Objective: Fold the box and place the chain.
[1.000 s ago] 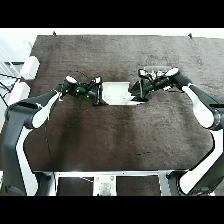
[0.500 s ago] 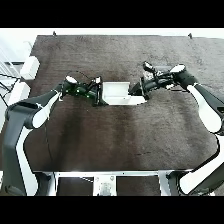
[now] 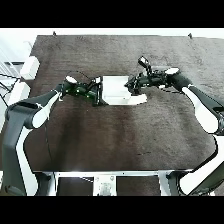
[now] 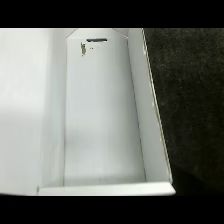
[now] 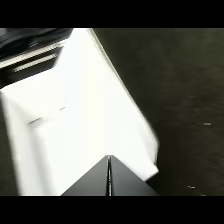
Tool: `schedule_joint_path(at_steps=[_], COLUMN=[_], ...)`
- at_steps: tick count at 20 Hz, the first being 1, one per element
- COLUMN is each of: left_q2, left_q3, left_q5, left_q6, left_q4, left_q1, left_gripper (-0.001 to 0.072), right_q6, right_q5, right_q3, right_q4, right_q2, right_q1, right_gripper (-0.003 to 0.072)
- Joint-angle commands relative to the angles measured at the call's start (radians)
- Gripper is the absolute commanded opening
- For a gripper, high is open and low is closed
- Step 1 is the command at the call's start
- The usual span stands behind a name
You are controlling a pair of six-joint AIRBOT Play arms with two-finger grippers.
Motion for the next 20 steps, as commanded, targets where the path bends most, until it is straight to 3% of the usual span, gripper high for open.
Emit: schedule_joint_path(at_steps=[1, 13, 16, 20], left_q2=[0.0, 0.0, 0.0, 0.0], left_q3=[0.0, 0.0, 0.0, 0.0], left_q5=[0.0, 0.0, 0.0, 0.0], left_q6=[0.002, 0.002, 0.002, 0.002], left_q4=[0.0, 0.0, 0.0, 0.0], left_q1=[0.0, 0.0, 0.0, 0.0], left_gripper=[0.0453, 0.0453, 0.0454, 0.0453], right_q6=[0.054, 0.09, 0.081, 0.053], right_q5=[-0.128, -0.126, -0.117, 0.015], right_q3=[-0.001, 0.019, 0.032, 0.016], right_q4=[0.009, -0.063, -0.064, -0.116], right_q2=[-0.003, -0.055, 0.019, 0.154], right_q1=[0.002, 0.035, 0.022, -0.025], right_gripper=[0.0018, 0.0019, 0.0019, 0.0017])
